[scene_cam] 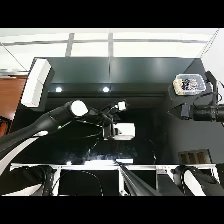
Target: Fold the box and place the chain.
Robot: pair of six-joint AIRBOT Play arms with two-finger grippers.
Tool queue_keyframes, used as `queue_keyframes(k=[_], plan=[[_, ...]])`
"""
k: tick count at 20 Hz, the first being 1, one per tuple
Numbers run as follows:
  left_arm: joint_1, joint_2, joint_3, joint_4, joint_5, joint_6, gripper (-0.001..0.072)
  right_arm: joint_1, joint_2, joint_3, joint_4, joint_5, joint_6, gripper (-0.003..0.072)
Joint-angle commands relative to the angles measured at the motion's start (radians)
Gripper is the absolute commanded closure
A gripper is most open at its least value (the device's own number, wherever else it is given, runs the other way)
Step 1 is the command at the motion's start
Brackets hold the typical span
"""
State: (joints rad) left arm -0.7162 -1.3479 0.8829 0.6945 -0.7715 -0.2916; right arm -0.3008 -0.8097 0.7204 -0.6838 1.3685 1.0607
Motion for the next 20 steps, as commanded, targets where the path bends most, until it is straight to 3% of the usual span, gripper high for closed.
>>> queue_keyframes(k=[1, 5, 14, 20], plan=[[-0.017, -0.06, 0.046, -0.004, 0.001, -0.039, -0.0005, -0.002, 0.001, -0.013, -0.008, 0.0, -0.004, 0.0671], [-0.018, -0.062, 0.046, -0.004, -0.064, -0.057, -0.0003, -0.002, 0.001, -0.013, -0.009, -0.001, -0.014, 0.0671], [-0.025, -0.065, 0.046, 0.012, -0.06, -0.052, -0.0005, -0.002, 0.001, -0.013, -0.009, -0.016, -0.022, 0.0671], [-0.122, -0.104, 0.045, 0.182, 0.014, -0.054, -0.0005, -0.002, 0.001, -0.013, -0.009, -0.03, -0.021, 0.0671]])
